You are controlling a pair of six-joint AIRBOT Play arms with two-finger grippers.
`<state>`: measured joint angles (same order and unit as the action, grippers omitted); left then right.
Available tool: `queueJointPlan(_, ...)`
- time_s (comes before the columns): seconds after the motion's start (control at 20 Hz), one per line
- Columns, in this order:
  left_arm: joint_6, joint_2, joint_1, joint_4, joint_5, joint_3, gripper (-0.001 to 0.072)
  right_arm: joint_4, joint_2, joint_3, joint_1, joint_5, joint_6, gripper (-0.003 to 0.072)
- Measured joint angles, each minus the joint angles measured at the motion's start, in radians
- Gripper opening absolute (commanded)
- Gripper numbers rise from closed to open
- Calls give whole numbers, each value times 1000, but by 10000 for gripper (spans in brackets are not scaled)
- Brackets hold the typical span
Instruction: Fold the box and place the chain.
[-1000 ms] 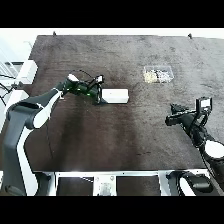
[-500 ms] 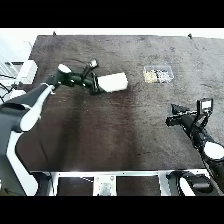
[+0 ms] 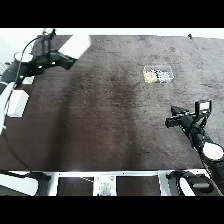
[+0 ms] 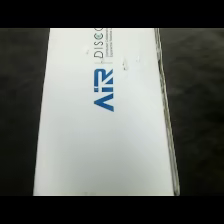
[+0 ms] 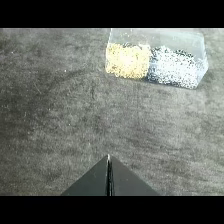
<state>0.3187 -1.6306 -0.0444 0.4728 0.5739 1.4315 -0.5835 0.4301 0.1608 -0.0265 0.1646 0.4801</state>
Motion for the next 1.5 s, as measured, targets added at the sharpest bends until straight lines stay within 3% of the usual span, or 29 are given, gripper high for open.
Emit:
queueJointPlan(0.3, 95, -20, -149, 16, -204, -150, 17, 0, 2, -6, 0, 0, 11, 11)
queueJointPlan(0.8, 61, -143, -203, 33, -380, -177, 18, 0, 3, -6, 0, 1, 14, 10)
queueJointPlan(1.4, 50, -174, -205, 19, -391, -160, 29, 1, 3, -6, 0, 1, 40, 11)
queueJointPlan(1.45, 50, -176, -204, 19, -380, -160, 276, 1, 3, -7, 0, 1, 41, 11)
queueJointPlan(1.5, 50, -176, -203, 17, -371, -160, 327, 1, 3, -7, 0, 1, 42, 11)
